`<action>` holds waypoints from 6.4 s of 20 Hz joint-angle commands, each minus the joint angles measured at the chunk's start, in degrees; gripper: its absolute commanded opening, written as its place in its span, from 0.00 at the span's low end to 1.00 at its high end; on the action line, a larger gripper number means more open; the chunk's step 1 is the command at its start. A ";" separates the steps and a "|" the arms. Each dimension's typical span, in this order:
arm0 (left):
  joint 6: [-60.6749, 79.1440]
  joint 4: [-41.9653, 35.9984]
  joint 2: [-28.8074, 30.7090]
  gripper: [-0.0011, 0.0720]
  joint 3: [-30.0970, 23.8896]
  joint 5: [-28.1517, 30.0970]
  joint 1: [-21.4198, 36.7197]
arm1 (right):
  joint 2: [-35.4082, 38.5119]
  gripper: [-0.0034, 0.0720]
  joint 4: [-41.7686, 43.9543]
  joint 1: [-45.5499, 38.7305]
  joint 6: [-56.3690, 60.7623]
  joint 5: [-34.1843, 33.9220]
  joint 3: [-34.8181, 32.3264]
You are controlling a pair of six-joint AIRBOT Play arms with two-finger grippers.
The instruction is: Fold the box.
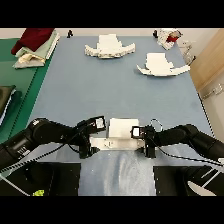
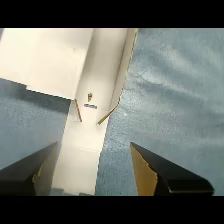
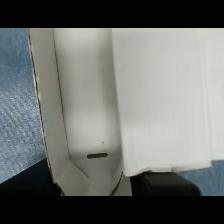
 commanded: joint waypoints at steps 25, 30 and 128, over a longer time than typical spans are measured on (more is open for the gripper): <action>28.39 -13.99 -15.69 0.25 -2.40 15.30 2.45 | 0.02 0.72 0.02 0.04 0.02 0.00 0.04; 27.65 -11.23 -11.45 0.52 -2.51 9.99 4.94 | 0.02 0.72 0.02 0.04 0.02 0.02 0.04; -59.95 -15.34 -11.34 0.66 -1.03 10.67 -0.24 | 0.02 0.72 0.02 0.04 0.02 0.00 0.04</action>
